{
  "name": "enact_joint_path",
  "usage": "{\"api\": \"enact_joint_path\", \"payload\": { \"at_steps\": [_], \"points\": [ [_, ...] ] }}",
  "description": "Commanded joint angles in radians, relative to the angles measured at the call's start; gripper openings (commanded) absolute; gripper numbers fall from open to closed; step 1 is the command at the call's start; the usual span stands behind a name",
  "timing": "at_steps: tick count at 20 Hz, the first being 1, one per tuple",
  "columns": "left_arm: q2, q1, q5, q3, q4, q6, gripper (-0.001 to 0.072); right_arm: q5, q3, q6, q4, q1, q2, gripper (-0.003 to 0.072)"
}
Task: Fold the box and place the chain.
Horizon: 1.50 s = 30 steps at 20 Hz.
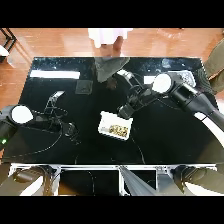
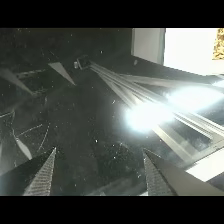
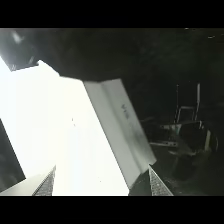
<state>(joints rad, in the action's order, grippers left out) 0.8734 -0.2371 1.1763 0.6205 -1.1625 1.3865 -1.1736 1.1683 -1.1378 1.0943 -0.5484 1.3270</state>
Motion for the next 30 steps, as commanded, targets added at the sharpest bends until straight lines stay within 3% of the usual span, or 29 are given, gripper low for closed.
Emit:
{"api": "enact_joint_path", "payload": {
  "at_steps": [1, 16, 17, 18, 22, 23, 30],
  "points": [
    [0.016, 0.003, -0.017, 0.006, 0.004, -0.011, 0.0644, -0.047, 0.001, 0.036, -0.012, -0.031, 0.011, 0.0713],
    [0.016, 0.003, -0.067, 0.006, 0.0, -0.011, 0.0643, -0.088, 0.0, 0.118, -0.008, -0.062, 0.031, 0.0703],
    [0.016, 0.003, -0.072, 0.006, 0.0, -0.011, 0.0643, -0.087, 0.0, 0.118, 0.005, -0.071, 0.042, 0.0663],
    [0.016, 0.003, -0.074, 0.006, -0.001, -0.011, 0.0643, -0.086, 0.0, 0.117, 0.02, -0.079, 0.052, 0.0545],
    [0.016, 0.004, -0.075, 0.006, -0.005, -0.011, 0.0644, -0.071, 0.0, 0.117, 0.046, -0.085, 0.058, 0.0536],
    [0.016, 0.004, -0.077, 0.006, -0.005, -0.011, 0.0643, -0.076, 0.0, 0.117, 0.051, -0.087, 0.058, 0.0439],
    [0.017, 0.004, -0.077, 0.005, -0.005, -0.011, 0.0643, -0.076, 0.0, 0.116, 0.072, -0.128, 0.057, 0.0432]
  ]
}}
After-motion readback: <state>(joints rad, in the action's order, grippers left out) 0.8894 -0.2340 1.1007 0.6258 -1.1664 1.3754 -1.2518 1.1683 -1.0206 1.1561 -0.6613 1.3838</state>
